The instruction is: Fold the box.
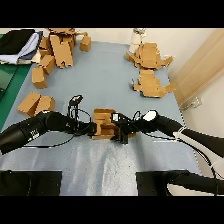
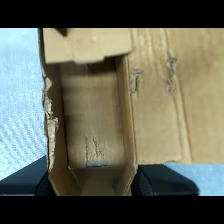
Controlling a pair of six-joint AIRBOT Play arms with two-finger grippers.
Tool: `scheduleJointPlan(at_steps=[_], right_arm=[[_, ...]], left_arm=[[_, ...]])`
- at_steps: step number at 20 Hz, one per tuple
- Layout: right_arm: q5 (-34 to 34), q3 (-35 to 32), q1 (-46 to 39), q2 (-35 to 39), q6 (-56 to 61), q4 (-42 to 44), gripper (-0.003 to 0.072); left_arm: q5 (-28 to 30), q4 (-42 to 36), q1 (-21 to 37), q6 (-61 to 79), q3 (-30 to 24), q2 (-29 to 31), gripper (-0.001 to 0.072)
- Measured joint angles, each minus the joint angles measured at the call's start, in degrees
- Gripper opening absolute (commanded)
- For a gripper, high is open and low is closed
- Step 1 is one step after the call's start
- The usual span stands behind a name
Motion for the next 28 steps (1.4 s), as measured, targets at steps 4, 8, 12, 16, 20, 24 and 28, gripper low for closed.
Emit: scheduleJointPlan(at_steps=[4, 8, 12, 16, 20, 24, 28], right_arm=[[0.0, 0.0, 0.0, 0.0, 0.0, 0.0, 0.0501], [0.0, 0.0, 0.0, 0.0, 0.0, 0.0, 0.0501], [0.0, 0.0, 0.0, 0.0, 0.0, 0.0, 0.0501], [0.0, 0.0, 0.0, 0.0, 0.0, 0.0, 0.0500], [0.0, 0.0, 0.0, 0.0, 0.0, 0.0, 0.0500], [0.0, 0.0, 0.0, 0.0, 0.0, 0.0, 0.0501], [0.0, 0.0, 0.0, 0.0, 0.0, 0.0, 0.0501]], left_arm=[[-0.8, 3.7, -0.7, -4.4, 0.4, 0.0, 0.0464], [-0.8, 6.1, -2.8, -7.3, 2.1, -1.5, 0.0464], [-2.1, 12.2, -5.6, -14.8, 5.6, -5.1, 0.0463], [-4.9, 21.8, -7.2, -27.1, 8.3, -6.9, 0.0463], [-6.9, 26.1, -7.6, -33.6, 9.4, -7.3, 0.0462], [-7.7, 27.6, -8.9, -36.2, 10.0, -8.1, 0.0462], [-8.2, 28.1, -10.5, -37.3, 11.5, -10.3, 0.0462]])
